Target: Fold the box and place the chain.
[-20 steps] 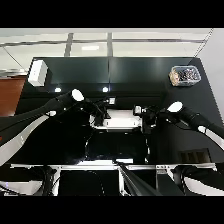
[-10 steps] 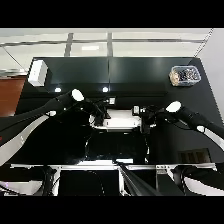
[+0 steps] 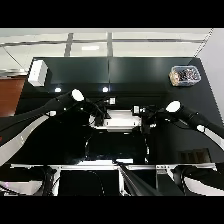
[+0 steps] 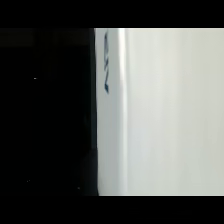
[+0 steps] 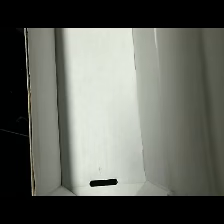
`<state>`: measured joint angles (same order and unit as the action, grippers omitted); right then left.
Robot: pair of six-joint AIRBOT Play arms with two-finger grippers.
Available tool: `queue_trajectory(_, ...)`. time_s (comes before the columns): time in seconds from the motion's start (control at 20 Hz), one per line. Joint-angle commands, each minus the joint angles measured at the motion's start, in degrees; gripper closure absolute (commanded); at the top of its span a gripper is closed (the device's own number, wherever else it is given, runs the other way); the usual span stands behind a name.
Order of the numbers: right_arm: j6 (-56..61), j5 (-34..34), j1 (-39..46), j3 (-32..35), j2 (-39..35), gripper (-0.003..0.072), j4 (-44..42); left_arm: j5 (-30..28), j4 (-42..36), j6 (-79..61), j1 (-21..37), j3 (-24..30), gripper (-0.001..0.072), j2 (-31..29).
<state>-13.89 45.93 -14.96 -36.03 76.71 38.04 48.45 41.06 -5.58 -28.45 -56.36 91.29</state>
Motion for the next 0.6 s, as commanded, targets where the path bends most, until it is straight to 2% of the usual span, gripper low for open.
queue_trajectory(0.0,0.13,0.02,-0.02,0.02,0.02,0.0093,0.35,0.04,0.02,0.00,0.04,0.00,0.0682,0.02)
queue_trajectory(0.3,0.17,-0.11,-0.04,0.04,0.02,0.0093,0.35,0.11,0.02,0.00,0.04,0.00,0.0682,0.02)
queue_trajectory(0.4,0.15,-0.09,-0.04,0.04,0.02,0.0263,0.39,0.26,0.04,0.04,0.04,-0.02,0.0682,-0.02)
queue_trajectory(0.55,0.15,-0.09,-0.04,0.04,0.02,0.0263,0.39,0.70,0.11,2.67,0.07,-0.81,0.0680,-0.35)
